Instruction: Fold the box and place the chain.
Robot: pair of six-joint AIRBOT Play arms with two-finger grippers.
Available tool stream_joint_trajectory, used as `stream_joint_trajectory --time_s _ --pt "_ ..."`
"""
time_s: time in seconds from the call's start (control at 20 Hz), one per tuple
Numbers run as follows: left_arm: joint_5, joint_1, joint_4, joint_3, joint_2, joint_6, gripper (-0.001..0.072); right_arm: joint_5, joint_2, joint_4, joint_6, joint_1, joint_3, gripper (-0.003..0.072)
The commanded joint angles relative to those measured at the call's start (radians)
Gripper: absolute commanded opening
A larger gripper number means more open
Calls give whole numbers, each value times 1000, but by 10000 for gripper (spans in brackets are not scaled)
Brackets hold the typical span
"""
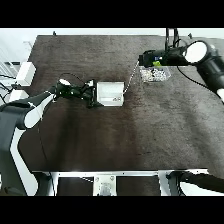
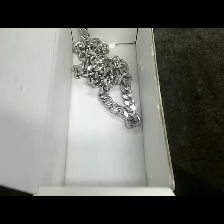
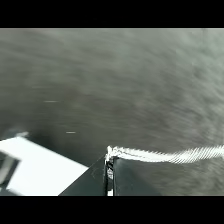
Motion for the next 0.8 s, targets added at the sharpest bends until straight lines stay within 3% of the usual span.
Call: stream_joint_trajectory --time_s 0.0,0.3,0.75 --pt "0 0 0 0 0 0 349 46 126 -26 11 100 -8 5" --pt "-3 0 0 0 0 0 349 39 133 -45 98 251 -37 5" --pt "-3 0 0 0 0 0 349 -198 106 -43 216 334 -192 5"
